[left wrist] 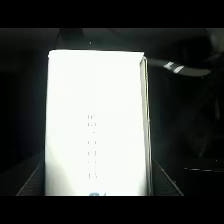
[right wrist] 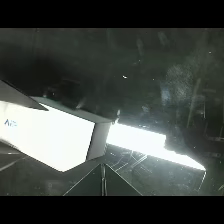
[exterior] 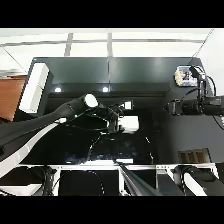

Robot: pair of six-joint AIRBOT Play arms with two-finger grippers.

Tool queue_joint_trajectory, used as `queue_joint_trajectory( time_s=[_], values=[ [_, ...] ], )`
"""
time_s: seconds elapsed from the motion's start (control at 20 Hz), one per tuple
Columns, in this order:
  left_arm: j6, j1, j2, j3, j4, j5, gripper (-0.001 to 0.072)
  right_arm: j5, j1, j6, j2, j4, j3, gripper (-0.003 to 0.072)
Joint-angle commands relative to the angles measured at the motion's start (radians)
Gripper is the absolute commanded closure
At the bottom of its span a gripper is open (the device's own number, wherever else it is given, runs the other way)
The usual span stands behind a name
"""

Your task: Fold the box and place the chain.

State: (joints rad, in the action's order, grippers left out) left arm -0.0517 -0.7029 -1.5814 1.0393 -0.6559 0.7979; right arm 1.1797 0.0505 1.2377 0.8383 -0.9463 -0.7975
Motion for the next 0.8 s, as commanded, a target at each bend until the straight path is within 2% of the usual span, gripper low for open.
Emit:
queue_joint_trajectory(
  time_s=[0.0,0.05,0.1,0.15,0.25,0.35,0.45,0.55,0.65,0.75],
  values=[
    [-0.082,-0.039,0.004,0.011,-0.055,-0.058,0.0300,0.002,0.002,0.001,0.000,-0.002,0.000,0.0668],
    [-0.209,-0.037,0.031,0.018,-0.126,-0.055,0.0359,0.004,0.004,0.001,0.000,-0.010,0.000,0.0668],
    [-0.358,-0.022,0.074,0.016,-0.234,-0.047,0.0384,0.006,0.003,0.002,0.000,-0.025,0.000,0.0668],
    [-0.501,0.005,0.117,0.016,-0.348,-0.003,0.0423,0.006,0.003,0.002,0.000,-0.031,0.000,0.0668],
    [-0.805,0.103,0.213,0.009,-0.573,0.149,0.0423,0.005,0.003,0.001,0.000,-0.033,0.000,0.0668],
    [-0.982,0.235,0.306,-0.032,-0.701,0.305,0.0423,0.005,0.003,0.001,0.000,-0.033,0.000,0.0668],
    [-1.099,0.417,0.407,-0.112,-0.754,0.437,0.0422,0.005,0.003,0.001,0.000,-0.033,0.000,0.0668],
    [-1.169,0.620,0.477,-0.194,-0.768,0.506,0.0422,0.004,0.003,0.001,0.000,-0.033,0.000,0.0668],
    [-1.178,0.813,0.513,-0.249,-0.757,0.554,0.0422,-0.005,0.003,0.001,0.000,-0.033,0.000,0.0668],
    [-1.192,0.979,0.533,-0.269,-0.760,0.539,0.0416,-0.015,0.003,0.000,0.000,-0.035,0.000,0.0668]
  ],
)
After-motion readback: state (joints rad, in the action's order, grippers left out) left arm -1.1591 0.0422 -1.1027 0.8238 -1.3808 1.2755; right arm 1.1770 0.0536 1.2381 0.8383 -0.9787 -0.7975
